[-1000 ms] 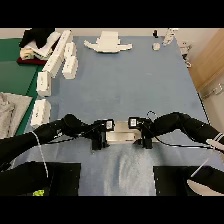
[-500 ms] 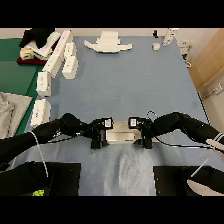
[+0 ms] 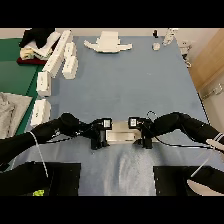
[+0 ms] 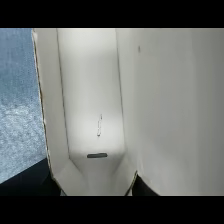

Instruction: Fold the box.

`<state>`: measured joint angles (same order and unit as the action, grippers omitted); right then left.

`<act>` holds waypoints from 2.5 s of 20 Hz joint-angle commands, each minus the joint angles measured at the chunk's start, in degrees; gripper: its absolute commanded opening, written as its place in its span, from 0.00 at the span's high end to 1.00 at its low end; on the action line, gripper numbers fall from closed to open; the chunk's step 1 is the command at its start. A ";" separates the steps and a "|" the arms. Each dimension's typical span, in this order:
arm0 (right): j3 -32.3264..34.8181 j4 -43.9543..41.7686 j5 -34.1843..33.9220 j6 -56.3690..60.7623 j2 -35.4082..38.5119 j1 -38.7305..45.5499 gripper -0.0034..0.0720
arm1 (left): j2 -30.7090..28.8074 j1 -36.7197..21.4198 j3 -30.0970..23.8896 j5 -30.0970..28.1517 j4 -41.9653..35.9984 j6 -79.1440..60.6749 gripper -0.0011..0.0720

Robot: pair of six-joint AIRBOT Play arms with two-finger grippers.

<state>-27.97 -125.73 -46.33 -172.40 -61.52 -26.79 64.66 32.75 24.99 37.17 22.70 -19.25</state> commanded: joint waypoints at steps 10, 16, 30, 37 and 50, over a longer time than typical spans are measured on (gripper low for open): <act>0.00 -0.02 0.00 0.00 0.00 0.00 0.27 | 0.15 0.15 -0.42 -2.49 -0.37 0.72 0.50; 0.00 -0.02 0.00 0.00 0.00 0.00 0.27 | 0.20 0.13 -0.35 -2.49 -0.37 0.90 0.50; 0.00 -0.02 0.00 0.00 0.00 0.00 0.27 | 0.20 0.13 -0.35 -2.54 -0.42 1.03 0.50; -0.04 -0.04 0.00 0.02 -0.02 0.00 0.27 | 0.20 0.11 -0.35 -2.54 -0.42 1.03 0.50; -1.73 17.18 -7.93 25.07 9.20 0.00 0.00 | 0.20 0.11 -0.35 -2.54 -0.42 1.03 0.50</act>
<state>-28.80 -117.05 -49.80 -160.86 -56.23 -26.79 64.86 32.88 24.58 34.52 22.22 -18.09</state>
